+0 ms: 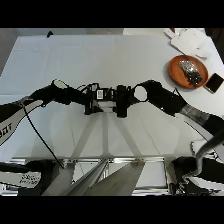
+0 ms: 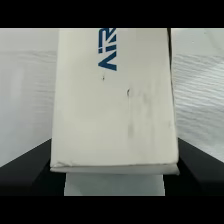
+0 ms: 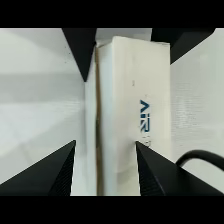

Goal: Fold the box and place the chain.

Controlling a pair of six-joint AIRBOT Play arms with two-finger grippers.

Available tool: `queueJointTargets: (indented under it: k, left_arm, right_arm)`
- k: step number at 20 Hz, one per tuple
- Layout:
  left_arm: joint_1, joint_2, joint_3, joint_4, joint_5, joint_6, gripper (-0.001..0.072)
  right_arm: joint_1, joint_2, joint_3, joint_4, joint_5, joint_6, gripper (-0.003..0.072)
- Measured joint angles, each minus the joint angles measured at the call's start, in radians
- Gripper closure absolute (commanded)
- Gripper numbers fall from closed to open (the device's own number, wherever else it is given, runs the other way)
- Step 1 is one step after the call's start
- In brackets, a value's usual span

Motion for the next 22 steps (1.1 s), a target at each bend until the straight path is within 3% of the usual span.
queueJointTargets:
  k: [1, 2, 5, 6, 7, 17, 22]
  left_arm:
    - [0.000, 0.000, 0.000, 0.000, 0.000, -0.002, 0.0330]
    - [0.000, 0.000, 0.000, 0.000, 0.000, -0.002, 0.0330]
    - [0.000, 0.000, 0.000, 0.002, -0.004, -0.001, 0.0330]
    - [0.000, 0.000, 0.000, 0.002, -0.005, -0.001, 0.0330]
    - [0.000, 0.000, 0.000, 0.002, -0.005, 0.000, 0.0330]
    - [0.000, 0.000, 0.000, 0.002, -0.006, 0.002, 0.0330]
    - [0.000, 0.000, 0.000, 0.002, -0.006, 0.002, 0.0330]
  right_arm:
    - [-0.004, 0.014, 0.000, 0.003, -0.002, 0.027, 0.0319]
    - [-0.013, 0.026, 0.000, 0.006, -0.004, 0.062, 0.0397]
    - [-0.062, 0.055, 0.003, 0.084, -0.003, 0.200, 0.0462]
    - [-0.080, 0.059, 0.004, 0.114, 0.000, 0.241, 0.0595]
    - [-0.097, 0.063, 0.005, 0.151, 0.001, 0.279, 0.0673]
    - [-0.137, -0.064, 0.017, 0.577, 0.007, 0.377, 0.0674]
    - [-0.136, -0.149, 0.018, 0.670, 0.037, 0.383, 0.0674]
